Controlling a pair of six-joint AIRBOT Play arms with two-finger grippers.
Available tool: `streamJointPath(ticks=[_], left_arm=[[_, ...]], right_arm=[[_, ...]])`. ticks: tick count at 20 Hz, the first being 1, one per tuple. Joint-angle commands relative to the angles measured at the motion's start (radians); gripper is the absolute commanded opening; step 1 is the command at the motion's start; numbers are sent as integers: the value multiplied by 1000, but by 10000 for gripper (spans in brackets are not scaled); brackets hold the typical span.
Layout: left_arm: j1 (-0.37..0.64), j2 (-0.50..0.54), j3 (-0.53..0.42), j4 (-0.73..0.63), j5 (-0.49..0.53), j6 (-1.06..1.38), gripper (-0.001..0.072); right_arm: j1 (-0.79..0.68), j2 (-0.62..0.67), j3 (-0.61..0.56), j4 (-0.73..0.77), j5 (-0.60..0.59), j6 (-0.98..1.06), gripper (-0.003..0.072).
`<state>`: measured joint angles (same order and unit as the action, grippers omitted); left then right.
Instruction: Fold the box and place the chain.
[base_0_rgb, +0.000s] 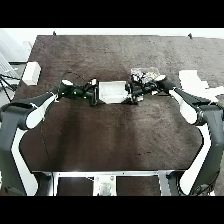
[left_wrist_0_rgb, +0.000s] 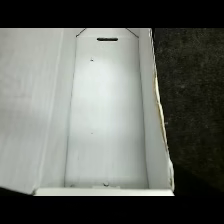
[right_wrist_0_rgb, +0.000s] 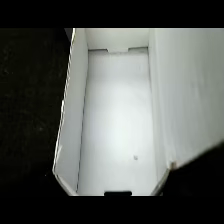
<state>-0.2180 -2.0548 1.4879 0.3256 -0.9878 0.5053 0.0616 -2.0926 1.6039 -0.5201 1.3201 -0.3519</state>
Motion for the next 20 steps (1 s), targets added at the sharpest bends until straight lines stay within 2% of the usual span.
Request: streamJointPath(ticks=[1,5,13,15,17,18,20], left_arm=[[1,0,0,6,-16,0,281],[1,0,0,6,-16,0,280],[1,1,0,6,-19,0,280],[1,1,0,6,-19,-8,280],[1,1,0,6,-19,-8,281],[1,1,0,6,-19,-8,280],[1,1,0,6,-19,-8,280]], right_arm=[[-22,20,1,-26,-5,47,671],[-58,72,1,-43,35,64,671],[-155,222,2,-44,35,120,668],[-163,248,2,-13,35,185,624],[-154,251,1,31,35,266,623],[-138,251,0,29,35,295,591],[-95,251,0,29,45,315,116]])
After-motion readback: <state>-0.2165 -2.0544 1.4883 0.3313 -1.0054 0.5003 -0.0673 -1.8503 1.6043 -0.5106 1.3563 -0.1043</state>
